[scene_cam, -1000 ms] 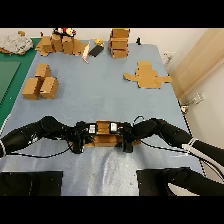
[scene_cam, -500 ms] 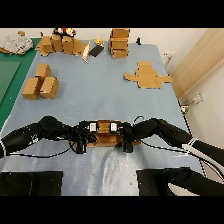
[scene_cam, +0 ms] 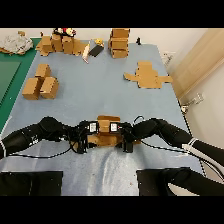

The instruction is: Fold the box.

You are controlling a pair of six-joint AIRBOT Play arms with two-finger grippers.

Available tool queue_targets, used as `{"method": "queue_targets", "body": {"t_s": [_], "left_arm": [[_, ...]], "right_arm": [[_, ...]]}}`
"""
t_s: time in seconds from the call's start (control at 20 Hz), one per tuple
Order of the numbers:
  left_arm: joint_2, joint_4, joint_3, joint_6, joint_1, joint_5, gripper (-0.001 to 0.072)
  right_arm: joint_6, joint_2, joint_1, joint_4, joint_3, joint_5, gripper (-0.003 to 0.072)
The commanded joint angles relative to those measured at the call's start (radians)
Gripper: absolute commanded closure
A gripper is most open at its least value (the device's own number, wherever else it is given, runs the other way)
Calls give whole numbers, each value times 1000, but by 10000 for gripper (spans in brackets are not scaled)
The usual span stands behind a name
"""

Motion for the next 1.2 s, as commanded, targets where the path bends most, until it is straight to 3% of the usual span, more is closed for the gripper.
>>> {"method": "queue_targets", "body": {"t_s": [0.0,0.25,0.3,0.35,0.4,0.45,0.8,0.9,1.0,1.05,1.15], "left_arm": [[-1,-30,-2,0,0,-9,182],[-1,-27,-2,-1,0,-9,184],[-1,-24,-2,-3,2,-9,225],[1,-10,-2,-30,5,-9,453],[7,31,-2,-61,10,-11,622],[18,81,-2,-106,21,-12,651],[162,359,-8,-449,159,-200,683],[228,475,-7,-763,201,-183,697],[303,624,-8,-1246,273,-150,697],[327,684,-12,-1485,327,-177,697],[342,676,-49,-1686,440,-265,698]], "right_arm": [[2,0,1,2,0,4,227],[2,1,1,2,0,4,227],[2,1,1,2,0,4,228],[1,1,1,2,0,4,228],[2,0,1,2,0,4,228],[2,1,1,2,0,4,228],[2,0,1,2,0,4,227],[1,1,1,2,0,4,227],[1,0,1,2,0,4,227],[1,0,1,2,0,4,227],[2,0,1,2,0,4,227]]}}
